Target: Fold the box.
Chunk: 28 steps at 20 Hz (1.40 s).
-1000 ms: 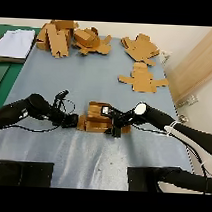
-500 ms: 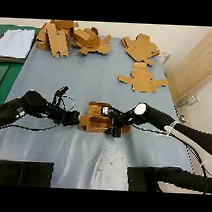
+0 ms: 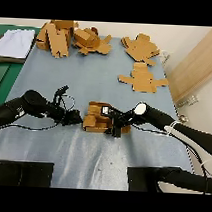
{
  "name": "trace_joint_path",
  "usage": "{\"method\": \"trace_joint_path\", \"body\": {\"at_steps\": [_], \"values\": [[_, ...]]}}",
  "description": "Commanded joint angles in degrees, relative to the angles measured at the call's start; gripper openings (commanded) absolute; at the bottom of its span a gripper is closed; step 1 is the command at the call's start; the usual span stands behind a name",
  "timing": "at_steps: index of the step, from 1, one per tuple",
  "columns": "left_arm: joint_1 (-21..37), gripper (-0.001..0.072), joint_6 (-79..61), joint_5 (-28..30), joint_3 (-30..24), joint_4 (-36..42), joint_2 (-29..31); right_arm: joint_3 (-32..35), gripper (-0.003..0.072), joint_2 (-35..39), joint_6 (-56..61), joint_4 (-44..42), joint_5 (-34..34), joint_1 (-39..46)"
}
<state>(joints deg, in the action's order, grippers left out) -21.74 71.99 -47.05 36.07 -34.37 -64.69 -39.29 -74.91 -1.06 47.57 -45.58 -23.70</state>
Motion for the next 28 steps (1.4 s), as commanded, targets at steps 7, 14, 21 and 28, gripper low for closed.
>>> {"method": "trace_joint_path", "body": {"at_steps": [7, 14, 21, 28], "values": [[-0.1, 0.0283, -0.2, 0.0, 1.7, 0.5, 0.0, 0.0, 0.0526, 0.0, 0.0, 0.0, 0.0, 0.0], [-3.8, 0.0361, 1.5, -2.6, 5.0, -2.9, -1.4, 0.0, 0.0526, 0.0, 0.0, 0.0, 0.0, 0.0], [-10.4, 0.0359, 20.7, -5.5, 11.5, -21.3, -4.1, 0.0, 0.0526, 0.0, 0.0, 0.0, 0.0, 0.0], [-10.4, 0.036, 15.6, -5.0, 11.5, -16.5, -4.2, 0.0, 0.0525, 0.0, 0.0, 0.0, 0.0, 0.0]]}}
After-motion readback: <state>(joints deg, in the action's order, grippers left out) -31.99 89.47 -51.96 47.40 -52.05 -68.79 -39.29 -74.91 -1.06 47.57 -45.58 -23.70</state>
